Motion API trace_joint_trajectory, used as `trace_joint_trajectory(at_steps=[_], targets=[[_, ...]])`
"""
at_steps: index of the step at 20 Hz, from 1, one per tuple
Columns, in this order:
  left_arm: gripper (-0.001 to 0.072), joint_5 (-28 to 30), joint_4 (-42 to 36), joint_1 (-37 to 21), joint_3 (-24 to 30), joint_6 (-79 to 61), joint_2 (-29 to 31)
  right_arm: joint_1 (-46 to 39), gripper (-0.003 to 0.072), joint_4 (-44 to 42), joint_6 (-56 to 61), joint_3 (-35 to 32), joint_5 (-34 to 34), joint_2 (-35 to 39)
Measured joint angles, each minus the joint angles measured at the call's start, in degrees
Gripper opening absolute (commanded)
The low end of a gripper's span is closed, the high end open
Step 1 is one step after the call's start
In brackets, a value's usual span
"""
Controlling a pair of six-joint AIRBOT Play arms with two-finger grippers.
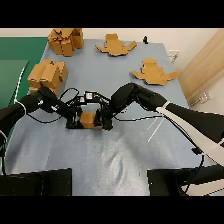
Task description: Fold the box.
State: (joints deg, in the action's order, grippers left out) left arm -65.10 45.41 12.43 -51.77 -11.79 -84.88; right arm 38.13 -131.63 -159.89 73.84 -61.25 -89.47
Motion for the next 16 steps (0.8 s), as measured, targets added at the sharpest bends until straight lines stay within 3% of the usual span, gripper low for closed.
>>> trace_joint_trajectory(at_steps=[1,4,5,8,11,16], targets=[[0.0226,0.0,0.0,0.0,0.0,0.0,0.0,0.0,0.0011,0.0,0.0,0.0,0.2,0.3],[0.0195,0.0,0.0,0.0,0.0,-0.1,0.0,-0.5,0.0008,-0.1,1.7,0.0,0.5,1.0],[0.0014,0.0,0.0,0.0,0.0,-0.1,0.0,-0.9,0.0008,0.2,3.5,0.0,1.3,1.1],[0.0013,0.1,-0.1,0.0,0.0,0.1,0.2,-1.6,0.0008,2.0,11.1,0.0,4.0,3.3],[0.0009,0.2,-0.7,0.0,-0.5,3.7,1.5,-2.3,0.0008,9.3,20.2,0.0,6.6,7.2],[0.0006,2.4,-1.7,-1.0,-2.8,18.7,10.3,-6.8,0.0008,22.5,36.0,-1.7,8.8,15.7]])
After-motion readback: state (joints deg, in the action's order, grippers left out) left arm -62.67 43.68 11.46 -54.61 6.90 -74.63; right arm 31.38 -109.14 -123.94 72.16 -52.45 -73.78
